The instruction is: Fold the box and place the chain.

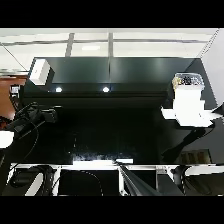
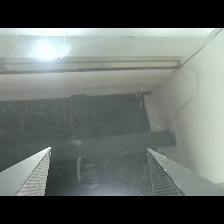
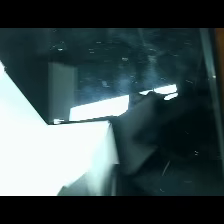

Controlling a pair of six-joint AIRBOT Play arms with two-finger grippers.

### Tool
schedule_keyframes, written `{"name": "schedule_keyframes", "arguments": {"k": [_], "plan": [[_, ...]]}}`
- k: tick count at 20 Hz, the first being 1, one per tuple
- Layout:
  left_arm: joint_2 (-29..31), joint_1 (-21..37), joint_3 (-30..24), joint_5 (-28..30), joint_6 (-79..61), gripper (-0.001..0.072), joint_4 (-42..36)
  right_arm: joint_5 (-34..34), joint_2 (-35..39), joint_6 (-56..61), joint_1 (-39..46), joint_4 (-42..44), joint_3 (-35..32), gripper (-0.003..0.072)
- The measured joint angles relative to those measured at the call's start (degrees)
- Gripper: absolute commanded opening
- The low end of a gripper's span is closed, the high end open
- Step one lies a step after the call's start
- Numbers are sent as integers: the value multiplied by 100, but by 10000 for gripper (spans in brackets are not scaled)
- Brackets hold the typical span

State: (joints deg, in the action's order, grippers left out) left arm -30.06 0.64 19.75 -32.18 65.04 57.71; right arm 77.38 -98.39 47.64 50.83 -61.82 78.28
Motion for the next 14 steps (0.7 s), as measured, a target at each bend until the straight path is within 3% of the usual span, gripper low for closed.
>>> {"name": "schedule_keyframes", "arguments": {"k": [6,14], "plan": [[0,0,0,-146,-2,707,-15,643,151,-162,-142,269,-79,8],[0,0,0,-404,-13,705,-79,876,1746,-249,-376,1961,-1998,9]]}}
